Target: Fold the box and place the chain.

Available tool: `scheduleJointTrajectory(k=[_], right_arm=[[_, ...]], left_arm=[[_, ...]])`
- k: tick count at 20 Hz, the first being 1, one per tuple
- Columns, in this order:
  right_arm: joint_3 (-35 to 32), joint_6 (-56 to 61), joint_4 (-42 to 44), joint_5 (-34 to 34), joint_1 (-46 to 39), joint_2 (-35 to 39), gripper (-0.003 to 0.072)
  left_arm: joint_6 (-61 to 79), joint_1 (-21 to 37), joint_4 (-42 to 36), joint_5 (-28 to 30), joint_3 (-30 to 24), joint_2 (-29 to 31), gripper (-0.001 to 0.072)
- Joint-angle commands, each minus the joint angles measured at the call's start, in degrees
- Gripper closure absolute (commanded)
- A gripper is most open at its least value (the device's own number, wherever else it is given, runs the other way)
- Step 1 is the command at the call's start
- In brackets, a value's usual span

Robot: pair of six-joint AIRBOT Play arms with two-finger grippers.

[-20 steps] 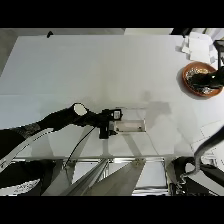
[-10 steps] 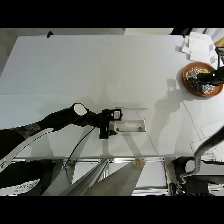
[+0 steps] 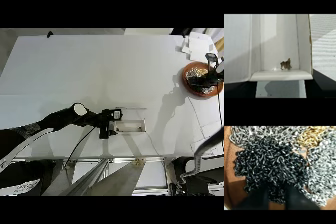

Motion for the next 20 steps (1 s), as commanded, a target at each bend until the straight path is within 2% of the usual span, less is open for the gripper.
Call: scheduleJointTrajectory(k=[1,5,9,13,16,20], right_arm=[[0.11,-0.04,0.70,1.01,-0.04,-0.94,0.0670],[0.11,-0.04,0.63,4.81,-0.04,2.01,0.0668],[0.11,-1.42,1.40,11.50,-0.04,10.58,0.0668],[0.09,-5.95,11.69,16.70,-0.04,22.69,0.0668],[0.09,-8.55,20.35,23.04,-0.04,31.56,0.0668],[0.09,-9.46,24.68,33.44,-0.04,40.52,0.0668]], left_arm=[[0.02,0.02,0.00,0.00,0.02,0.04,0.0630],[0.02,0.02,0.00,0.00,0.02,0.04,0.0630],[0.02,0.02,0.00,0.02,0.02,0.04,0.0630],[0.02,0.02,0.00,0.00,0.02,0.04,0.0630],[0.02,0.02,0.00,0.00,0.02,0.04,0.0630],[0.02,0.02,0.00,0.00,0.02,0.04,0.0630]])
